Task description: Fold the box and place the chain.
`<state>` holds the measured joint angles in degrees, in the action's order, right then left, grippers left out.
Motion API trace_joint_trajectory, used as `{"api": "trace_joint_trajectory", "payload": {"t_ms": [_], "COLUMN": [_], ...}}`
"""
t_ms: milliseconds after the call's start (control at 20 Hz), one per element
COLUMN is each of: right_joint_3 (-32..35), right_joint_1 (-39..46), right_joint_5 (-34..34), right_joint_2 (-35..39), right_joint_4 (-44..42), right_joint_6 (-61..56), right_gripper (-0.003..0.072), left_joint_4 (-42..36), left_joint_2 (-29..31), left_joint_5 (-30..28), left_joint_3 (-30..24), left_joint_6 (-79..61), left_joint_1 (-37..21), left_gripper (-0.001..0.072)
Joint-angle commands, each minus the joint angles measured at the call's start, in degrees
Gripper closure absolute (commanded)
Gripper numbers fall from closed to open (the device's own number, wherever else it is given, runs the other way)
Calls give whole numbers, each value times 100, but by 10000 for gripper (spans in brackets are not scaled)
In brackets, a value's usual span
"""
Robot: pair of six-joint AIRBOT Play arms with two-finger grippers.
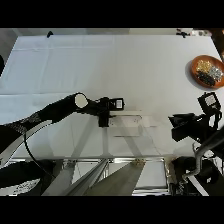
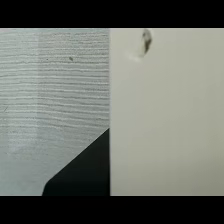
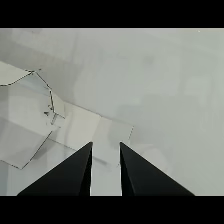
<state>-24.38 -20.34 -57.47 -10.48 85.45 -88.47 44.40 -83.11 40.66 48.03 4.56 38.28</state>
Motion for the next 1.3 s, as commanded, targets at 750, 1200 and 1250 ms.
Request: {"api": "trace_joint_trajectory", "payload": {"t_ms": [750,1200,1250], "right_joint_3": [0,0,0], "right_joint_1": [-7,-7,-7], "right_joint_5": [0,0,0], "right_joint_2": [-2,-2,-2], "right_joint_4": [-13,-13,-13], "right_joint_6": [-2,0,0], "right_gripper": [489,489,489], "left_joint_4": [2,0,2], "left_joint_2": [-2,-2,-2], "left_joint_5": [-339,-216,-175], "left_joint_3": [2,2,2], "left_joint_6": [214,214,214], "left_joint_1": [2,2,2], "left_gripper": [706,697,698]}}
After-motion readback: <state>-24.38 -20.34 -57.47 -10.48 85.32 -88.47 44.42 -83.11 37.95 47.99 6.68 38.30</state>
